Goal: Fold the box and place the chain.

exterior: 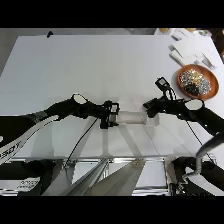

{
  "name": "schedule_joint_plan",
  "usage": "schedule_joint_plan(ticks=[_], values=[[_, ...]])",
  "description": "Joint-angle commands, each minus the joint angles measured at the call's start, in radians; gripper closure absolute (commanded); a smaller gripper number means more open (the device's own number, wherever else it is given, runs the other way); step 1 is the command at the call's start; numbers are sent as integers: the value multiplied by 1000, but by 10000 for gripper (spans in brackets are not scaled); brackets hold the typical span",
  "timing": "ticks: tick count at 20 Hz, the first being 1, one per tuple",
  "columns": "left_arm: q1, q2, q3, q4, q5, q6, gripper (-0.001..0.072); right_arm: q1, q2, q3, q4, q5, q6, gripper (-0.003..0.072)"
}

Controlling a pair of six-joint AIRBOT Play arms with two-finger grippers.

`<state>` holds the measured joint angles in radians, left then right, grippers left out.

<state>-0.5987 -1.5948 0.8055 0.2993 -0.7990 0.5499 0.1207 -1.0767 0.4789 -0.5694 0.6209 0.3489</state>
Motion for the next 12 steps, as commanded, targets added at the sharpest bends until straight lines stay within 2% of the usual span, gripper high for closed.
schedule_joint_plan(ticks=[1, 4, 7, 9, 11, 12], values=[[0, 0, 0, 2, -1, 0, 561, 0, 114, 23, -90, 77, 131, 666], [0, -1, 0, 1, -1, 0, 561, 0, 313, 25, -294, 151, 203, 666], [0, -1, 0, 1, -1, 0, 561, 0, 440, 24, -513, 364, 56, 669], [0, -1, 0, 1, -1, 0, 561, 0, 445, 23, -593, 481, -130, 668], [0, 0, 0, 1, -1, 0, 561, 0, 422, 16, -579, 488, -279, 658], [0, 0, 0, 1, -1, 0, 561, 0, 403, 16, -546, 469, -336, 580]])
